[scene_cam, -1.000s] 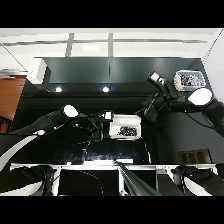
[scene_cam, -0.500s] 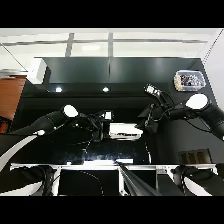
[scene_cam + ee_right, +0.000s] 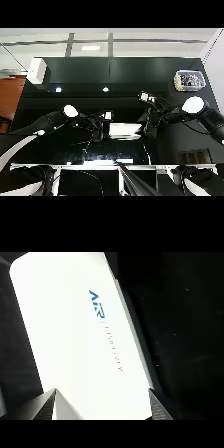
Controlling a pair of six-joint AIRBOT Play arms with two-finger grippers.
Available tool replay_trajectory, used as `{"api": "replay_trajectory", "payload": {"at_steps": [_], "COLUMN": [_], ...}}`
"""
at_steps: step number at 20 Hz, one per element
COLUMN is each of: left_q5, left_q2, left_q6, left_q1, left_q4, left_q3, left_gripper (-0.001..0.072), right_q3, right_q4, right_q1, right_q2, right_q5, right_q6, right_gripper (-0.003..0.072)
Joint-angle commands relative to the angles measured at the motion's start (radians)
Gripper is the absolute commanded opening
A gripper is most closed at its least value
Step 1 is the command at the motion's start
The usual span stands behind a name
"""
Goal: Fold the box and place the chain.
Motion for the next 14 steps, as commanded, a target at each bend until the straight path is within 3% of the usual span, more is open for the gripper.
{"api": "replay_trajectory", "payload": {"at_steps": [1, 6, 7, 8, 9, 11, 14], "left_q5": [0.0, 0.0, 0.0, 0.0, 0.0, 0.0, 0.0], "left_q2": [-0.001, -0.001, -0.001, -0.001, -0.001, -0.001, -0.001], "left_q6": [0.0, 0.0, 0.0, 0.0, 0.0, 0.0, 0.0], "left_q1": [0.0, 0.0, 0.0, 0.0, 0.0, 0.0, 0.0], "left_q4": [0.0, 0.0, 0.0, 0.0, 0.0, 0.0, 0.0], "left_q3": [0.0, 0.0, 0.0, 0.0, 0.0, 0.0, 0.0], "left_gripper": [0.0351, 0.0351, 0.0351, 0.0351, 0.0351, 0.0351, 0.0351], "right_q3": [-0.007, -0.007, -0.007, -0.007, -0.007, -0.007, -0.007], "right_q4": [-0.053, -0.08, -0.076, -0.071, -0.062, -0.05, -0.021], "right_q1": [0.052, 0.071, 0.071, 0.071, 0.071, 0.071, 0.072], "right_q2": [0.001, 0.001, 0.001, 0.001, 0.001, 0.001, 0.001], "right_q5": [-0.091, -0.097, -0.096, -0.092, -0.088, -0.069, -0.051], "right_q6": [0.006, 0.006, 0.006, 0.006, 0.006, 0.004, 0.006], "right_gripper": [0.0703, 0.0702, 0.0666, 0.0583, 0.0566, 0.0419, 0.0334]}}
